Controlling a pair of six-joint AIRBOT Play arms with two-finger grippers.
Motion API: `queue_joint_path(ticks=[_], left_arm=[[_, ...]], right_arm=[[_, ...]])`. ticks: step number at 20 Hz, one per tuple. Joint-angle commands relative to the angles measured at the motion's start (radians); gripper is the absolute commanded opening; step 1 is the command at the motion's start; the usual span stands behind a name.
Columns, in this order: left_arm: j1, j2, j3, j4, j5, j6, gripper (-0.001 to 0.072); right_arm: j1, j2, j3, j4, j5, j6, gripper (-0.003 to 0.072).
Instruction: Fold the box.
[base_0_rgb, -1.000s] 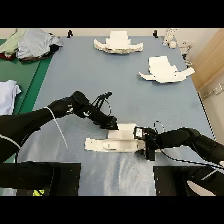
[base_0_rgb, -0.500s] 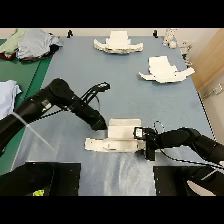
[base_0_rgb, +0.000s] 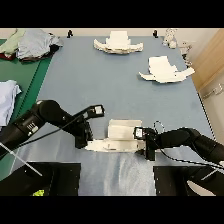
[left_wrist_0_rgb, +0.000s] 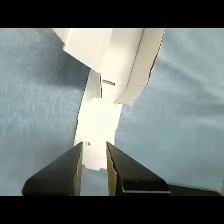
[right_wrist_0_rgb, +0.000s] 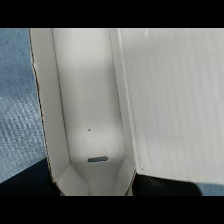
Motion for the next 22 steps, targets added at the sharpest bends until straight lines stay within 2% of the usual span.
queue_joint_path(ticks=[1, 3, 8, 9, 10, 14, 17, 19, 21, 22], left_arm=[[-0.089, -0.006, -0.111, 0.018, 0.223, 0.191, 0.0249], [-0.145, -0.030, -0.135, 0.018, 0.288, 0.258, 0.0249], [-0.195, -0.051, -0.135, 0.018, 0.303, 0.258, 0.0267], [-0.195, -0.051, -0.135, 0.017, 0.303, 0.258, 0.0504], [-0.195, -0.051, -0.134, 0.012, 0.302, 0.253, 0.0529], [-0.197, -0.050, -0.134, 0.007, 0.294, 0.247, 0.0511], [-0.197, -0.051, -0.134, -0.094, 0.317, 0.262, 0.0510], [-0.211, -0.059, -0.135, -0.106, 0.326, 0.262, 0.0509], [-0.228, -0.074, -0.135, -0.107, 0.326, 0.262, 0.0353], [-0.237, -0.084, -0.135, -0.107, 0.333, 0.261, 0.0354]], right_arm=[[0.001, 0.000, 0.001, 0.000, 0.000, 0.001, 0.0505], [0.001, 0.000, 0.001, 0.000, 0.000, 0.001, 0.0505], [0.001, 0.000, 0.001, 0.000, 0.000, 0.001, 0.0506], [0.001, 0.000, 0.001, 0.000, 0.000, 0.001, 0.0505], [0.001, 0.000, 0.001, 0.000, 0.000, 0.001, 0.0505], [0.001, 0.000, 0.001, 0.000, 0.000, 0.001, 0.0505], [0.001, 0.000, 0.001, 0.000, 0.000, 0.001, 0.0506], [0.001, 0.000, 0.001, 0.000, 0.000, 0.001, 0.0505], [0.001, 0.000, 0.001, 0.000, 0.000, 0.001, 0.0505], [0.000, 0.000, 0.001, 0.000, 0.000, 0.001, 0.0506]])
